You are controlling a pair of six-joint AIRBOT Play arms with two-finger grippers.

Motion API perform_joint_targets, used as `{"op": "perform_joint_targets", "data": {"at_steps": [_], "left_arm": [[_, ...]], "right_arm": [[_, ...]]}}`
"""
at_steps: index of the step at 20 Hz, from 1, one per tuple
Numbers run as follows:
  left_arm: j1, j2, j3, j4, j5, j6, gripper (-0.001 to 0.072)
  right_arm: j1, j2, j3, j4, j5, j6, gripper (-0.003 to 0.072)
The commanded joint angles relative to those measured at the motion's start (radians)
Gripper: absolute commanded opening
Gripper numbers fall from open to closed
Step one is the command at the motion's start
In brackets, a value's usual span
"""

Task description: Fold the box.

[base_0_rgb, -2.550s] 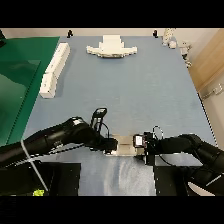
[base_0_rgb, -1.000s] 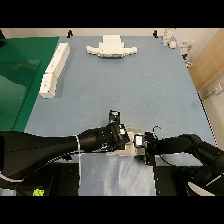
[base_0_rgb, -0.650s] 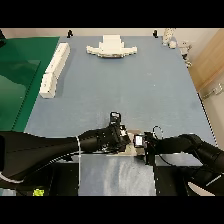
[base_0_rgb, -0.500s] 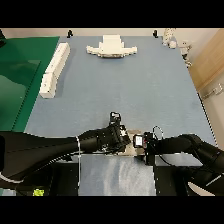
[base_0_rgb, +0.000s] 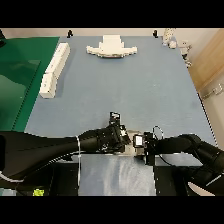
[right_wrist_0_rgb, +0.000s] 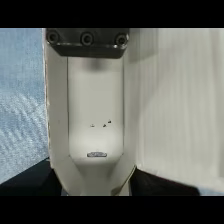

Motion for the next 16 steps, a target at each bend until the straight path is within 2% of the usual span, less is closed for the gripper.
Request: {"op": "perform_joint_targets", "data": {"at_steps": [1,6,10,14,16], "left_arm": [[0.000,0.001,0.001,0.007,-0.002,-0.014,0.0477],[0.001,0.022,0.012,0.021,-0.005,-0.014,0.0477],[0.008,0.068,0.013,0.038,-0.059,-0.015,0.0477],[0.021,0.160,0.024,0.041,-0.118,0.002,0.0477],[0.021,0.225,0.032,0.048,-0.190,0.036,0.0476]], "right_arm": [[0.000,0.001,0.000,-0.001,-0.005,0.002,0.0538],[0.000,0.000,0.000,-0.001,-0.005,0.002,0.0538],[0.000,0.001,0.000,-0.001,-0.005,0.002,0.0538],[0.000,0.000,0.000,-0.001,-0.005,0.002,0.0538],[0.000,0.001,0.000,-0.001,-0.005,0.002,0.0537]]}}
